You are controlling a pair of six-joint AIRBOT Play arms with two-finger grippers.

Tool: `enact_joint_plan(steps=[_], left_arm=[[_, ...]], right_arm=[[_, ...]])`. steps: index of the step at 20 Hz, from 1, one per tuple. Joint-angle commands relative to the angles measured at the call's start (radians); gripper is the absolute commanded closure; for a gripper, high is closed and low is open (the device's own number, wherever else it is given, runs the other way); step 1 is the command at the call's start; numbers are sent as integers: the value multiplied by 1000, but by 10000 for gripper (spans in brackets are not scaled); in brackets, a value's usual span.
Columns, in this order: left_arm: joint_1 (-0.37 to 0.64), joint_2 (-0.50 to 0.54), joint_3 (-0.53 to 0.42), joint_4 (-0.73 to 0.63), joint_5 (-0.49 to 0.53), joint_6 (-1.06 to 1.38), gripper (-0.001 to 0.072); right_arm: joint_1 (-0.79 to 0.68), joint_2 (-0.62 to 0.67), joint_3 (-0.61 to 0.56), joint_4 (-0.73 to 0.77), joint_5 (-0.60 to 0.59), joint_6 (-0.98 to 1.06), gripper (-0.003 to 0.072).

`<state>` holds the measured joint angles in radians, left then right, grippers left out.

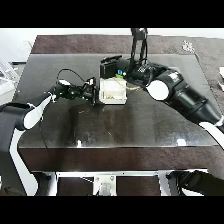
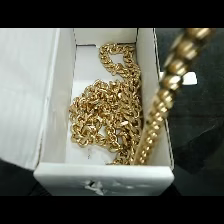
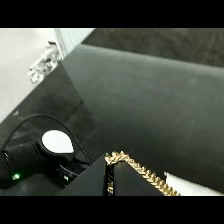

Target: Fold the box and place the chain.

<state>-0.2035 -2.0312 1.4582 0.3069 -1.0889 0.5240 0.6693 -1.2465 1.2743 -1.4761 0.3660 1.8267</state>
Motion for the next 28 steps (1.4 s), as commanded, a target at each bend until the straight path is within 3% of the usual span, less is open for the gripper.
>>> enact_joint_plan(steps=[1, 7, 13, 14, 15, 16, 22, 28], left_arm=[[1, 0, 0, 0, 0, 0, 179], [1, 0, 0, 0, 0, 0, 179], [1, 0, 0, 0, 0, 0, 179], [1, 0, 0, 0, 0, 0, 179], [1, 0, 0, 0, 0, 0, 179], [1, 0, 0, 0, 0, 0, 179], [1, 0, 0, 0, 0, 0, 179], [1, 0, 0, 0, 0, 0, 179]], right_arm=[[2, -37, -50, 2, 0, 60, 670], [-48, -105, -124, -2, -17, 104, 671], [-104, -228, -127, 2, -6, 111, 668], [-105, -235, -128, 2, 8, 110, 527], [-106, -238, -129, -2, 28, 98, 183], [-111, -237, -129, -13, 51, 74, 73], [-280, -135, -200, -179, 106, 145, 74], [-553, -126, -319, -173, -76, 269, 74]])
